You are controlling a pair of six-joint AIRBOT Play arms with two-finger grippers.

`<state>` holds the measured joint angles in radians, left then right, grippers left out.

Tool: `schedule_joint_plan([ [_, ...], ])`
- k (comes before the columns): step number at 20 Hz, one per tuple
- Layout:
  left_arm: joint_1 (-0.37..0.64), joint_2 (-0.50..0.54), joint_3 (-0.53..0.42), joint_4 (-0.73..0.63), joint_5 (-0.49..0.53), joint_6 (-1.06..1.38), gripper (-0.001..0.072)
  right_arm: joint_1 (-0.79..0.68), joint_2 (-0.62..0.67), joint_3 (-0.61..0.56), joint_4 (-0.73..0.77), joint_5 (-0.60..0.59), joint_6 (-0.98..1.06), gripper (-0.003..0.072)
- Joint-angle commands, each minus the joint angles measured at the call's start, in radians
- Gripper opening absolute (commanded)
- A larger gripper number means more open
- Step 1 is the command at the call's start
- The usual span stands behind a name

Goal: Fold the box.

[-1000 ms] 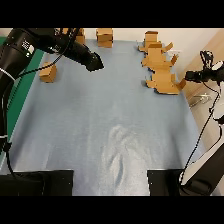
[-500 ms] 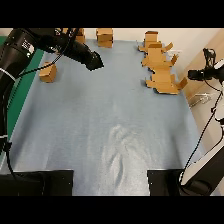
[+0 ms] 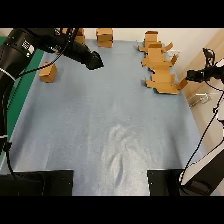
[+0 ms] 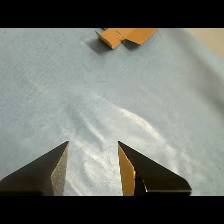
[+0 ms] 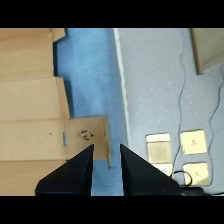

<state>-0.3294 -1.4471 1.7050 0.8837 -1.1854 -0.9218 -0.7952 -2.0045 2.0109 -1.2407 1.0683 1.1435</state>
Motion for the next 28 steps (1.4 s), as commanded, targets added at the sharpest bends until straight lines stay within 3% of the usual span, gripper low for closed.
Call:
schedule_joint_plan([
  [1, 0.001, -0.001, 0.000, 0.000, -0.001, -0.011, 0.0455, 0.000, -0.003, -0.009, 0.046, 0.043, -0.001, 0.0316],
  [7, 0.001, -0.001, 0.000, 0.001, -0.001, -0.011, 0.0455, 0.001, -0.026, -0.010, -0.002, 0.030, 0.000, 0.0297],
  [8, 0.001, -0.001, 0.000, 0.001, 0.000, -0.011, 0.0455, 0.002, -0.039, -0.009, -0.007, 0.011, 0.000, 0.0260],
  [10, 0.001, -0.001, 0.000, 0.003, 0.000, -0.011, 0.0455, 0.004, -0.060, -0.008, -0.024, -0.011, 0.000, 0.0017],
  [14, 0.001, -0.001, 0.000, 0.031, 0.019, -0.014, 0.0455, 0.019, -0.042, 0.024, -0.046, 0.060, 0.008, 0.0007],
  [19, 0.043, -0.001, 0.000, 0.090, 0.077, -0.128, 0.0455, 0.084, 0.164, 0.024, 0.005, 0.221, 0.073, 0.0006],
  [23, 0.157, -0.001, 0.000, 0.081, 0.047, -0.207, 0.0456, 0.189, 0.379, 0.023, 0.127, 0.358, 0.159, 0.0006],
  [28, 0.335, 0.000, 0.000, 0.048, -0.040, -0.220, 0.0455, 0.358, 0.544, 0.011, 0.253, 0.346, 0.307, 0.0006],
])
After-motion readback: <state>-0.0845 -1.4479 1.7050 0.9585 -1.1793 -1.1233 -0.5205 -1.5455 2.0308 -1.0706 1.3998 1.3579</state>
